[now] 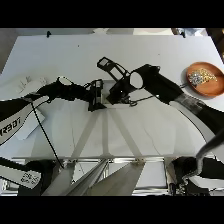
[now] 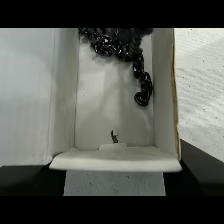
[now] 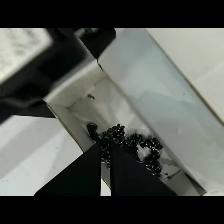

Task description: Fold the box and place the chain.

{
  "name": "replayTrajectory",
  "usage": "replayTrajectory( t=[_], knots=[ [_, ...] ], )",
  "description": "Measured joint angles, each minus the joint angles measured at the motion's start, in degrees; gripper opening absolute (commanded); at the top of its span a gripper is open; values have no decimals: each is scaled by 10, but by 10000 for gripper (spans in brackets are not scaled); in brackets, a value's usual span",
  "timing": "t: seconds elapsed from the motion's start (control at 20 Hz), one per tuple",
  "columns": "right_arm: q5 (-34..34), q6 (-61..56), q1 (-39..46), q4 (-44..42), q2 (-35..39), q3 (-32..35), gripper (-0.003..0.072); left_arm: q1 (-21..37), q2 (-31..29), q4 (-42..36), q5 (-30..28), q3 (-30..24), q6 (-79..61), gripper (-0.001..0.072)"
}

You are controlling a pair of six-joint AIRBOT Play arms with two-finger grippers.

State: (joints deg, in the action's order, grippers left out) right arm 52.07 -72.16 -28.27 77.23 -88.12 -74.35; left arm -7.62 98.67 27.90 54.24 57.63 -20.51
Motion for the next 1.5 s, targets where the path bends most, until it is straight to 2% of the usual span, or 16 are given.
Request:
replayTrajectory(
  t=[0.05,0.2,0.4,0.45,0.5,0.6,0.7,0.8,0.95,1.1,1.5],
  knots=[
    [3,-3,0,2,-12,0,32,0,0,0,0,0,0,216],
    [7,-10,-1,6,-21,0,232,0,0,0,0,0,0,216],
    [17,-20,2,54,31,0,233,0,0,0,0,0,0,216],
    [24,-31,8,78,50,0,261,0,0,0,0,0,0,216],
    [37,-42,20,101,67,0,357,0,0,0,0,0,0,216],
    [76,-58,57,130,89,0,476,0,0,0,0,0,0,216],
    [126,-71,113,148,98,0,485,0,0,0,0,0,0,216],
    [158,-78,176,156,98,0,549,0,0,0,0,0,0,216],
    [182,-82,266,163,84,0,603,0,0,0,0,0,0,216],
    [185,-56,323,159,59,0,647,0,0,0,0,0,0,216],
    [136,-6,375,153,-46,0,649,0,0,0,0,0,0,216]
  ],
)
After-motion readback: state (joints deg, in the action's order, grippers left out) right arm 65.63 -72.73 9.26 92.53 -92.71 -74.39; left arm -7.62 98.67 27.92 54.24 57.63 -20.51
